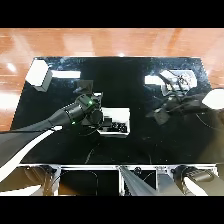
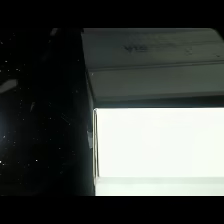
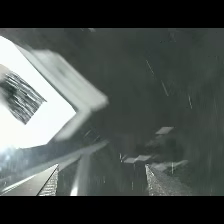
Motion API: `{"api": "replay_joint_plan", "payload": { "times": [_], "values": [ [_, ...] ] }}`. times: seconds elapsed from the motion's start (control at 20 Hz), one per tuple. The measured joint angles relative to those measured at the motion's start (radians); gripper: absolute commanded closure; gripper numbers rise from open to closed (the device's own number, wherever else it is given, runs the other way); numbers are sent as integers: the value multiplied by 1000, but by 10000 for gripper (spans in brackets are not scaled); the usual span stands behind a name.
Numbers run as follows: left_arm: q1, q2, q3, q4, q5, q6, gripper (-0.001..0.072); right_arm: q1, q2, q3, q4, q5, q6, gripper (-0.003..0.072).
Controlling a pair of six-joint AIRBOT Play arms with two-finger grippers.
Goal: Fold the box and place the chain.
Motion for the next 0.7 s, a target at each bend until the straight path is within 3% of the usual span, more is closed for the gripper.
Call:
{"api": "replay_joint_plan", "payload": {
  "times": [0.1, 0.15, 0.2, 0.25, 0.4, 0.7],
  "values": [
    [0, 0, 0, 0, 0, 0, 665, -84, 6, -58, 37, 32, 12, 67],
    [0, 0, 0, 0, 1, 0, 500, -109, 9, -83, 54, 42, 15, 67],
    [0, 0, 0, -1, 2, 0, 266, -129, 10, -107, 78, 44, 19, 67],
    [0, 0, 0, -3, 2, 0, 195, -142, 11, -125, 93, 49, 20, 67],
    [0, 0, 6, -14, 13, 1, 194, -164, 13, -154, 135, 66, 26, 67],
    [1, 34, 90, -19, 142, 95, 198, -175, 13, -170, 160, 82, 114, 68]
  ]
}}
